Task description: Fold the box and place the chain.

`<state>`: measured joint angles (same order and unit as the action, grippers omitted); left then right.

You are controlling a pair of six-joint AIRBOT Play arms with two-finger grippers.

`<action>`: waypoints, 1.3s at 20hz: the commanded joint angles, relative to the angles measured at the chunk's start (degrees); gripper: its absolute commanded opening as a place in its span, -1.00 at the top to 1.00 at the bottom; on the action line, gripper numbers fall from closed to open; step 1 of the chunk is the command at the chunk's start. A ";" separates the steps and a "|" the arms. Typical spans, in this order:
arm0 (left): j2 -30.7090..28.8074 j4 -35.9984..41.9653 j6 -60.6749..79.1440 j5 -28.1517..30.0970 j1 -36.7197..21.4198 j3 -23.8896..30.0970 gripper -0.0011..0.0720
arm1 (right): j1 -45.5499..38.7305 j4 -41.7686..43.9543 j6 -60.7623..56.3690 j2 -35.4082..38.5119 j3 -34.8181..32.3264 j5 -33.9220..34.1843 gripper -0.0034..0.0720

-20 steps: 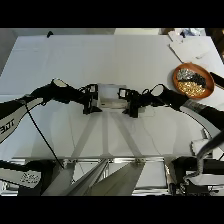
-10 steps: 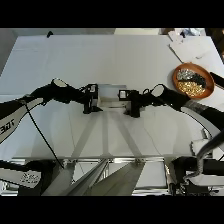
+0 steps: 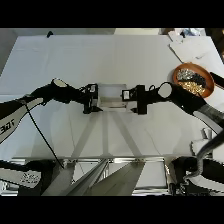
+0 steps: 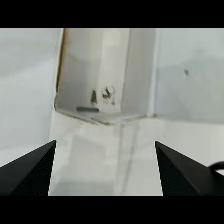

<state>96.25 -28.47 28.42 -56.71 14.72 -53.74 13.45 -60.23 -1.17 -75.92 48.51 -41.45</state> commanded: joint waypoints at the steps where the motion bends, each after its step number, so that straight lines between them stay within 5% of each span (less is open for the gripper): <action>1: 0.00 -0.04 0.02 -0.13 0.00 -0.02 0.38 | -0.02 -9.16 -10.43 5.90 0.04 -1.62 -0.95; 7: 0.00 -0.04 0.02 -0.13 0.00 -0.02 0.38 | 0.00 -13.29 -25.64 16.59 0.04 -4.00 -0.91; 10: 0.00 -0.04 0.02 -0.13 0.00 -0.02 0.38 | 0.04 -9.97 -26.95 19.71 0.04 -3.72 0.58; 11: 0.00 -0.04 0.02 -0.13 0.00 -0.02 0.38 | 0.04 -7.04 -26.97 20.24 0.07 -3.61 0.87; 18: 0.00 -0.04 0.02 -0.13 0.00 -0.02 0.38 | 0.04 15.85 -27.43 14.82 0.07 -2.58 0.89; 26: 0.00 -0.04 0.02 -0.11 0.00 -0.02 0.38 | 0.04 17.38 -25.31 0.39 3.91 7.34 0.90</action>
<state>96.25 -28.51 28.45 -56.82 14.72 -53.74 13.45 -43.99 -27.14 -70.78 50.35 -38.72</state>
